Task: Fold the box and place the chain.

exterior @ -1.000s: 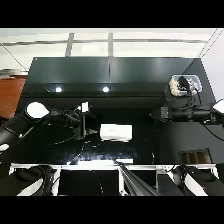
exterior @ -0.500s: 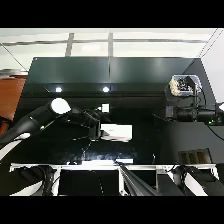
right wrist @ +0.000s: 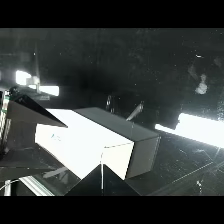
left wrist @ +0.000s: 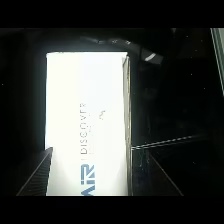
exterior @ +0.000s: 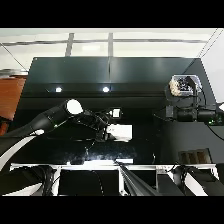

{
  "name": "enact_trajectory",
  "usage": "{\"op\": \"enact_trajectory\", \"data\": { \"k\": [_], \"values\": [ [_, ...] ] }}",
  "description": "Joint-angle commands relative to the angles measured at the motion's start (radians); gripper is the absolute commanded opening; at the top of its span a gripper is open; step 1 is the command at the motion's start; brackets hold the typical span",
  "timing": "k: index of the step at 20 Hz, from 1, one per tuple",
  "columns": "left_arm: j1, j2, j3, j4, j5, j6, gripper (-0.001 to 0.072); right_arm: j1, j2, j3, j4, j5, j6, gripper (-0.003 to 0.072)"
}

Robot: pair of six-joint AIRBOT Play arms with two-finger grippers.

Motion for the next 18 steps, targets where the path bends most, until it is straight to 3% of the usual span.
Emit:
{"op": "enact_trajectory", "data": {
  "k": [1,18],
  "values": [
    [-0.004,-0.005,0.002,-0.024,0.017,0.001,0.0708,0.0,0.001,0.001,0.0,0.0,0.0,0.0022],
    [-0.009,-0.015,0.003,-0.031,0.041,0.002,0.0708,0.0,0.001,0.001,0.0,0.001,0.0,0.0022]
  ]
}}
